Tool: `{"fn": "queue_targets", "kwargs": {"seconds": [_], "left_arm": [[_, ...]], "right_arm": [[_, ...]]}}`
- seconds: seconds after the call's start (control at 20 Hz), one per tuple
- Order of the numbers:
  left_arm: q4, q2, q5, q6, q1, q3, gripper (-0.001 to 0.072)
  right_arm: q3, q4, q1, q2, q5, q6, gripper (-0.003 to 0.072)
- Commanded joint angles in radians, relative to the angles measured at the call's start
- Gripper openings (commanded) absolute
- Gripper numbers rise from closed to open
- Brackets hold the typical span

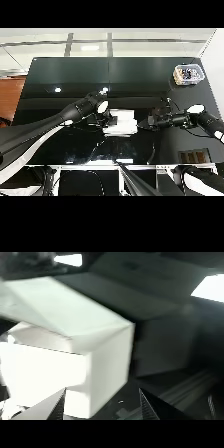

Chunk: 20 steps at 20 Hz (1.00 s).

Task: Fold the box and place the chain.

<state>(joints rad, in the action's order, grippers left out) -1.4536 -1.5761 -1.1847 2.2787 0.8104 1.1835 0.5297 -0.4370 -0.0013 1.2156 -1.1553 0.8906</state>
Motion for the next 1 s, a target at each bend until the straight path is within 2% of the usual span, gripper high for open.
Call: {"fn": "queue_targets", "kwargs": {"seconds": [0.0,0.1,0.2,0.3,0.5,0.55,0.6,0.75,0.95], "left_arm": [[0.000,0.000,0.010,0.000,-0.001,0.000,0.0023],[0.000,0.000,0.010,0.000,-0.001,0.000,0.0024],[0.000,0.000,0.011,0.000,-0.001,0.000,0.0023],[0.000,0.000,0.018,0.000,-0.001,0.000,0.0023],[0.000,0.000,0.021,0.000,-0.001,0.000,0.0023],[0.000,0.000,0.021,0.000,-0.001,0.000,0.0024],[0.000,0.000,0.021,0.000,-0.001,0.000,0.0024],[0.000,0.000,0.021,0.000,-0.001,0.000,0.0024],[0.000,0.000,0.021,0.000,-0.001,0.000,0.0023]], "right_arm": [[0.019,0.013,0.015,0.002,-0.055,-0.008,0.0527],[0.019,0.020,0.050,0.002,-0.044,-0.007,0.0526],[0.026,0.015,0.094,0.002,-0.012,0.010,0.0434],[0.052,-0.009,0.140,0.002,0.029,0.036,0.0435],[0.130,-0.180,0.222,0.002,0.085,0.208,0.0434],[0.146,-0.200,0.238,0.002,0.087,0.230,0.0408],[0.158,-0.214,0.252,0.002,0.093,0.254,0.0344],[0.194,-0.278,0.300,0.002,0.122,0.343,0.0344],[0.247,-0.460,0.388,0.002,0.155,0.519,0.0342]]}}
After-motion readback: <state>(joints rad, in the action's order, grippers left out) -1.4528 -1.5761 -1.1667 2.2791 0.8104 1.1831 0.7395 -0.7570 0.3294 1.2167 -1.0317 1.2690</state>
